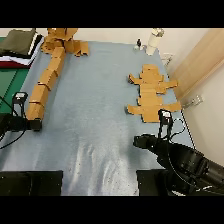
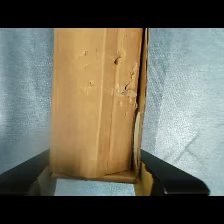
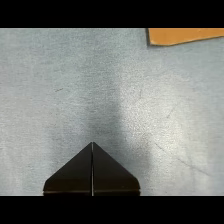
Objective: Fold the box.
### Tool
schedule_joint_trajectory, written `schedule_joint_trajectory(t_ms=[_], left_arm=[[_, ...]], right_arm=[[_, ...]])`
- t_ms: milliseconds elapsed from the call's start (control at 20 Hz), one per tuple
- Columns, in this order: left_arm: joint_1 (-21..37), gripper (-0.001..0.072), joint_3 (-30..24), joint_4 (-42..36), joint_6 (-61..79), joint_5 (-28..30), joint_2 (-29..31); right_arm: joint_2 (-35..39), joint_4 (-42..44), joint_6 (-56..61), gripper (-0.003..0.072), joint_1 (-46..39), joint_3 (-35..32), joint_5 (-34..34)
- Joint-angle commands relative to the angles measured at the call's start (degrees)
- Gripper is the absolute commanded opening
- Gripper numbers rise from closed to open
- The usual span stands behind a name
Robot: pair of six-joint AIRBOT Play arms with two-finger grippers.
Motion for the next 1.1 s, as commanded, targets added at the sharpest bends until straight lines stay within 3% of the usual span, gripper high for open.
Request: schedule_joint_trajectory(t_ms=[0, 200, 450, 700, 950, 1000, 1050], left_arm=[[0.0, 0.0674, 0.1, 1.1, -0.9, -1.3, -0.1], [0.0, 0.0677, 0.4, 1.7, -0.9, -0.7, 0.0], [0.0, 0.0705, 6.7, 2.4, -1.5, 10.8, 0.0], [0.0, 0.0705, 10.6, 1.9, -1.5, 16.0, 0.0], [0.0, 0.0705, 17.2, -0.3, -1.4, 25.4, 0.1], [-0.1, 0.0693, 18.8, -3.3, -0.6, 26.9, 0.1], [-0.1, 0.0434, 20.4, -8.3, 1.6, 28.1, 0.1]], right_arm=[[0.0, 0.0, 0.0, 0.0000, 0.0, 0.0, 0.0], [0.0, 0.0, 0.0, 0.0000, 0.0, 0.0, 0.0], [0.0, 0.0, 0.0, 0.0000, 0.0, 0.0, 0.0], [0.0, 0.0, 0.0, 0.0000, 0.0, 0.0, 0.0], [0.0, 0.0, 0.0, 0.0000, 0.0, 0.0, 0.0], [0.0, 0.1, 0.0, 0.0000, 0.0, 0.1, 0.0], [-0.1, 0.2, -0.2, 0.0000, 0.0, 0.1, 0.1]])
